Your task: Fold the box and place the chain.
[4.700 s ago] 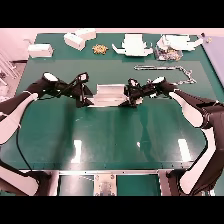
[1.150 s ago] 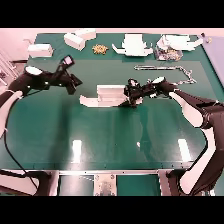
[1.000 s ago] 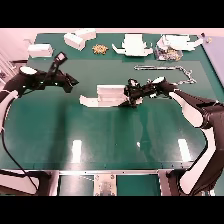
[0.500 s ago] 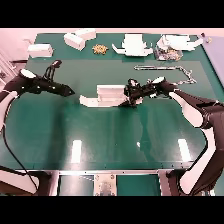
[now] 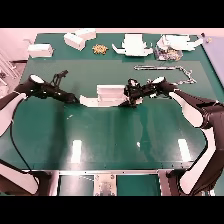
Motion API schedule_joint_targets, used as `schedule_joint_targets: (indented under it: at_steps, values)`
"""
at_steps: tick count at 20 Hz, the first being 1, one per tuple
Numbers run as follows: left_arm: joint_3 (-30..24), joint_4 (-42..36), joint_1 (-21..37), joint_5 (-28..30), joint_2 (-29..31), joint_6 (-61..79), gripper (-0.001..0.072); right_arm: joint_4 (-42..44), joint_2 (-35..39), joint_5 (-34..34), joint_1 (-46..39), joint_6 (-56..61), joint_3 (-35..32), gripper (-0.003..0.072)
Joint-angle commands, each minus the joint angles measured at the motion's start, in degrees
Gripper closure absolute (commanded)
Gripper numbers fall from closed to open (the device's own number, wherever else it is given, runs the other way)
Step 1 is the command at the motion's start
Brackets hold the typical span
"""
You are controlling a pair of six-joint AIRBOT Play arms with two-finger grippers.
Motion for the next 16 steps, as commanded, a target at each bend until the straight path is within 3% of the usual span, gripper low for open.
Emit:
schedule_joint_targets:
  at_steps: [1,8,16]
  values:
    - [-0.1,-0.5,-3.2,2.1,-1.8,-0.3,0.0692,0.0,0.0,0.0,0.0,0.0,0.0,0.0211]
    - [0.2,-7.0,-6.4,3.6,-2.0,4.5,0.0692,0.0,0.0,0.0,0.0,0.0,0.0,0.0211]
    - [2.4,-6.8,-6.4,2.1,1.8,4.6,0.0691,0.0,0.0,0.0,0.0,0.0,0.0,0.0210]
